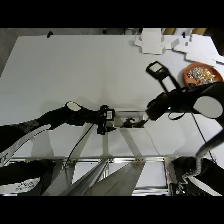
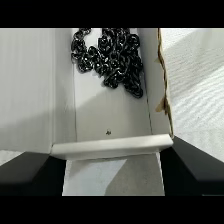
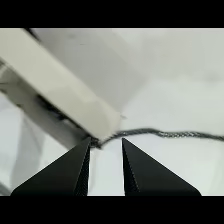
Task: Fold the box and place the chain.
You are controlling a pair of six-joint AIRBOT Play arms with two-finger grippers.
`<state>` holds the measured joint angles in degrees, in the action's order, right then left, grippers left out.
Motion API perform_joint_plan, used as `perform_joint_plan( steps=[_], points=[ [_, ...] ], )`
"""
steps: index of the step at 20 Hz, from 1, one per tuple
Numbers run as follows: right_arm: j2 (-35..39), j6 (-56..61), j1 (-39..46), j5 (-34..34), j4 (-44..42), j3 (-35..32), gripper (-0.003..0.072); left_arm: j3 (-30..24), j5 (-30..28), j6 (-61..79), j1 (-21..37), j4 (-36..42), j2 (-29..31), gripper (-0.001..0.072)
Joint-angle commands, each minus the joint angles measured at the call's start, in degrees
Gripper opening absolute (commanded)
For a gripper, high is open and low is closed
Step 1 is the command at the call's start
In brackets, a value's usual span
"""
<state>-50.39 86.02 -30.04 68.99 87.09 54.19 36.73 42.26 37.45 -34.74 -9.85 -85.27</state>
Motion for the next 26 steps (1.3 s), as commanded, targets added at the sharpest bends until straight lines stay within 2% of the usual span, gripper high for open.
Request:
perform_joint_plan(
  steps=[1, 4, 7, 12, 14, 15, 22, 24, 26],
  points=[
    [-0.9, 2.9, 7.4, 3.9, 5.6, 1.2, 0.0220, 0.0, 0.0, 0.0, 0.0, 0.0, 0.0, 0.0214],
    [-2.9, 4.1, 16.3, 1.6, 5.3, -0.6, 0.0219, 0.0, 0.0, 0.0, 0.0, 0.0, 0.0, 0.0214],
    [-5.2, 4.1, 21.1, -0.6, 3.9, -4.5, 0.0219, 0.0, 0.0, 0.0, 0.0, 0.0, 0.0, 0.0214],
    [-10.7, 4.1, 21.6, -8.2, 1.4, -9.4, 0.0234, 0.0, 0.0, 0.0, 0.0, 0.0, 0.0, 0.0214],
    [-13.3, 4.0, 21.6, -9.9, -0.4, -9.4, 0.0294, 0.0, 0.0, 0.0, 0.0, 0.0, 0.0, 0.0214],
    [-14.3, 4.0, 21.6, -10.8, -0.6, -9.4, 0.0301, 0.0, 0.0, 0.0, 0.0, 0.0, 0.0, 0.0214],
    [-20.9, 4.2, 21.6, -15.2, -0.7, -9.4, 0.0289, 0.0, 0.0, 0.0, 0.0, 0.0, 0.0, 0.0214],
    [-22.9, 4.2, 21.6, -15.6, -0.5, -9.4, 0.0252, 0.0, 0.0, 0.0, 0.0, 0.0, 0.0, 0.0214],
    [-24.4, 4.2, 21.6, -16.3, -0.4, -9.4, 0.0252, 0.0, 0.0, 0.0, 0.0, 0.0, 0.0, 0.0214]
  ],
)
